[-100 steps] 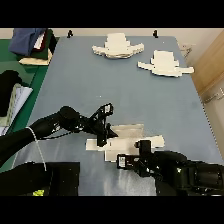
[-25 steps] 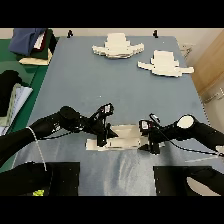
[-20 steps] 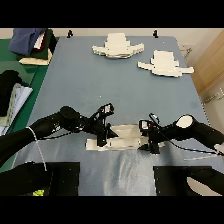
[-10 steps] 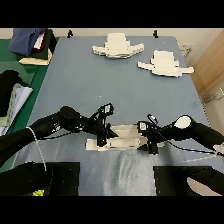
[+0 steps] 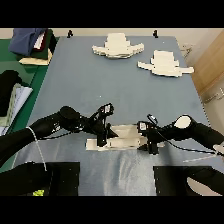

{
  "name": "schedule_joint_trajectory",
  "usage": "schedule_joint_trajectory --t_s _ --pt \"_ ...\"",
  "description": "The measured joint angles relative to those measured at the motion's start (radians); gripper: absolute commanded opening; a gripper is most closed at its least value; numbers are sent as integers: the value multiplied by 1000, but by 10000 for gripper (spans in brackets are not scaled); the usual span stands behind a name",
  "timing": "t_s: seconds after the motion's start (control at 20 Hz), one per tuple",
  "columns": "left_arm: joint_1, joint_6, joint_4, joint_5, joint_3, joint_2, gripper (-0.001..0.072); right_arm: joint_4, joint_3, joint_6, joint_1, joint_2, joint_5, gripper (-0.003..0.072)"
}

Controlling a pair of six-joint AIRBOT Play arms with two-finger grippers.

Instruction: Fold the box.

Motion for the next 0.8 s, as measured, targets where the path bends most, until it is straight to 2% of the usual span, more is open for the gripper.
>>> schedule_joint_trajectory --t_s 0.45,0.8 --pt "0 2 0 2 0 0 17 -13 -1 1 0 9 37 597" --pt "0 0 0 1 0 0 17 -21 -2 7 1 13 20 596"
